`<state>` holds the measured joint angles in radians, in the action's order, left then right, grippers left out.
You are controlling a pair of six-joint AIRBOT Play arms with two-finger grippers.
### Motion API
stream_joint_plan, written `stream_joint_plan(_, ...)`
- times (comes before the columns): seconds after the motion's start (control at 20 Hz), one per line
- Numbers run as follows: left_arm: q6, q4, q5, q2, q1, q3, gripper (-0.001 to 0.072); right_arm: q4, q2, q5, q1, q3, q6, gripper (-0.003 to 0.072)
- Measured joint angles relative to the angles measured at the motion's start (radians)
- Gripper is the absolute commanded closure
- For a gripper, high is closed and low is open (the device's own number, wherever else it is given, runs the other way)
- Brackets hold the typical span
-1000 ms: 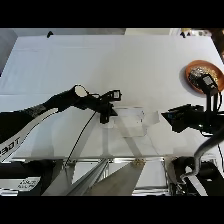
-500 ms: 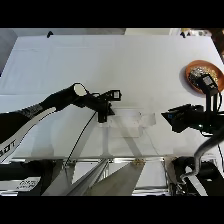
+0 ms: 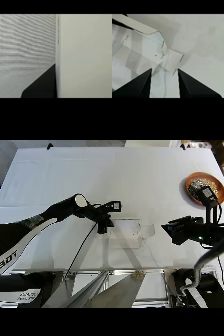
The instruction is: Fold the box and place the chain.
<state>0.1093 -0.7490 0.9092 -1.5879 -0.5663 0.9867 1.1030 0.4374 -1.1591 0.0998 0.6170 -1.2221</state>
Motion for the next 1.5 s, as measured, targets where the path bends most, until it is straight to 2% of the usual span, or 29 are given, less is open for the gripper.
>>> stream_joint_plan(0.35, 0.003, -0.004, -0.002, -0.005, 0.0, 0.001, 0.0698, 0.0, 0.0, -0.003, 0.0, 0.0, 0.0, 0.0329)
stream_joint_plan(0.4, 0.003, -0.004, -0.001, -0.005, 0.0, 0.001, 0.0699, -0.001, 0.0, -0.004, 0.0, 0.0, 0.0, 0.0406)
stream_joint_plan(0.45, 0.003, -0.005, -0.001, -0.005, 0.0, 0.001, 0.0699, -0.001, 0.0, -0.005, 0.0, 0.0, 0.001, 0.0622)
stream_joint_plan(0.5, 0.004, -0.005, 0.0, -0.005, 0.0, 0.001, 0.0699, -0.003, 0.0, -0.006, 0.0, 0.0, 0.006, 0.0668)
stream_joint_plan(0.75, 0.004, -0.007, 0.002, -0.005, 0.0, 0.001, 0.0699, -0.097, 0.003, 0.012, 0.0, -0.058, 0.189, 0.0668)
stream_joint_plan(1.0, 0.004, -0.007, 0.003, -0.005, 0.0, 0.001, 0.0699, -0.232, 0.082, 0.029, 0.063, -0.196, 0.64, 0.0665)
stream_joint_plan(1.05, 0.004, -0.007, 0.003, -0.005, 0.0, 0.001, 0.0699, -0.241, 0.116, 0.038, 0.102, -0.214, 0.722, 0.0512)
stream_joint_plan(1.1, 0.004, -0.007, 0.003, -0.005, 0.0, 0.001, 0.0699, -0.243, 0.149, 0.05, 0.145, -0.226, 0.782, 0.024)
stream_joint_plan(1.15, 0.004, -0.007, 0.003, -0.005, 0.0, 0.001, 0.0699, -0.233, 0.187, 0.072, 0.195, -0.235, 0.83, 0.0097)
stream_joint_plan(1.25, 0.004, -0.007, 0.004, -0.005, 0.0, 0.001, 0.0699, -0.197, 0.257, 0.125, 0.286, -0.248, 0.885, 0.0004)
stream_joint_plan(1.5, 0.004, -0.007, 0.005, -0.005, 0.0, 0.001, 0.0699, -0.099, 0.348, 0.322, 0.429, -0.295, 0.94, -0.0007)
